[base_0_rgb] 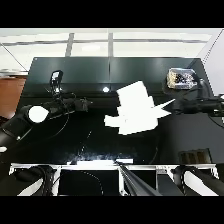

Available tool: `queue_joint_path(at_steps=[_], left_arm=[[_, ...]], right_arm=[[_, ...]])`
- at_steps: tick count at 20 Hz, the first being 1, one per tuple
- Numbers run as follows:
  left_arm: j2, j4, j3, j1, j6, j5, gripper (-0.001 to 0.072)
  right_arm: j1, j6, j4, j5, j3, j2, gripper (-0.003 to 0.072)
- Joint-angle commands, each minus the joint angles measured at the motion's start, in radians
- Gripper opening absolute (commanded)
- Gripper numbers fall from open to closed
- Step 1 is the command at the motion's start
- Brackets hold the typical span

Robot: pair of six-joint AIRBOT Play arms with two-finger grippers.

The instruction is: Fold the box and place the chain.

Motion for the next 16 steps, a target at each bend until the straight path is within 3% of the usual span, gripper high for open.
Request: queue_joint_path(at_steps=[1, 3, 5, 8, 12, 16], left_arm=[[-0.072, -0.183, 0.0, 0.082, 0.113, -0.177, 0.0705], [-0.149, -0.474, 0.0, 0.152, 0.436, -0.328, 0.0705], [-0.238, -0.669, 0.0, 0.196, 0.664, -0.423, 0.0706], [-0.369, -0.8, 0.001, 0.201, 0.849, -0.427, 0.0705], [-0.519, -1.021, 0.001, 0.188, 1.184, -0.609, 0.07], [-0.629, -1.011, 0.057, 0.187, 1.29, -0.779, 0.0686]], right_arm=[[0.24, -0.06, 0.006, -0.205, -0.07, 0.118, 0.0046], [0.318, -0.076, 0.005, -0.293, -0.132, 0.166, 0.0046], [0.355, -0.073, 0.006, -0.302, -0.159, 0.167, 0.0046], [0.372, -0.069, 0.023, -0.301, -0.161, 0.167, 0.0046], [0.372, -0.065, 0.029, -0.283, -0.161, 0.167, 0.0046], [0.372, -0.053, 0.029, -0.263, -0.161, 0.167, 0.0046]])
